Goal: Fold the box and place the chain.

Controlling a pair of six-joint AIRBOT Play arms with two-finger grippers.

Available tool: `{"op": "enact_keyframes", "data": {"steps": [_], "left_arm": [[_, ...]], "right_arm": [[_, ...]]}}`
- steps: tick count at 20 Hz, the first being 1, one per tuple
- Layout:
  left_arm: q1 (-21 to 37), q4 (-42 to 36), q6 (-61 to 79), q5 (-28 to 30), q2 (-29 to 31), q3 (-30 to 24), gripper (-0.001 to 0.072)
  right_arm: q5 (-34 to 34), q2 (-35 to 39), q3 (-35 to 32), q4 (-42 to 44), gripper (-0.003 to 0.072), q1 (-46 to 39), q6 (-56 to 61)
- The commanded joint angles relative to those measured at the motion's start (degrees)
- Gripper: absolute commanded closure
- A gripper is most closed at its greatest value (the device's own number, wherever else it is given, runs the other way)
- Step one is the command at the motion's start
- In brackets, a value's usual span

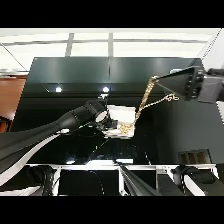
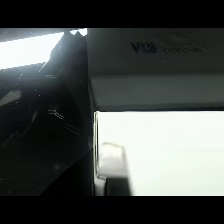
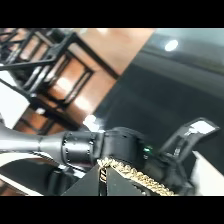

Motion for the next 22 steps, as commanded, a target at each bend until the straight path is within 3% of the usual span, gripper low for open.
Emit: {"op": "enact_keyframes", "data": {"steps": [1,3,7,12,16,17,18,22], "left_arm": [[0.0,0.0,0.0,0.0,0.0,0.0,0.0678],[0.0,0.0,0.0,0.1,0.0,0.0,0.0678],[0.0,0.0,0.0,0.3,0.0,0.0,0.0678],[0.0,0.0,0.0,0.2,0.0,0.0,0.0678],[0.0,0.1,0.0,0.0,0.0,0.0,0.0678],[0.0,0.1,0.0,0.0,0.0,0.0,0.0678],[0.0,0.1,0.0,0.0,0.0,0.0,0.0678],[0.0,0.1,0.0,0.0,0.0,0.0,0.0678]], "right_arm": [[-3.0,-4.0,-1.8,3.3,0.0670,4.4,-0.2],[-2.1,-6.7,-3.3,0.1,0.0670,5.3,-0.8],[-4.2,-7.1,-11.7,-17.5,0.0670,5.3,3.9],[-11.2,-8.9,-23.2,-15.6,0.0670,9.7,4.5],[-13.1,-11.7,-23.6,-18.3,0.0668,13.3,4.4],[-13.7,-11.7,-23.5,-19.0,0.0567,12.4,4.4],[-13.5,-11.7,-23.3,-19.8,0.0374,10.6,3.9],[-8.5,-11.6,-20.9,-34.1,0.0375,-0.4,-3.2]]}}
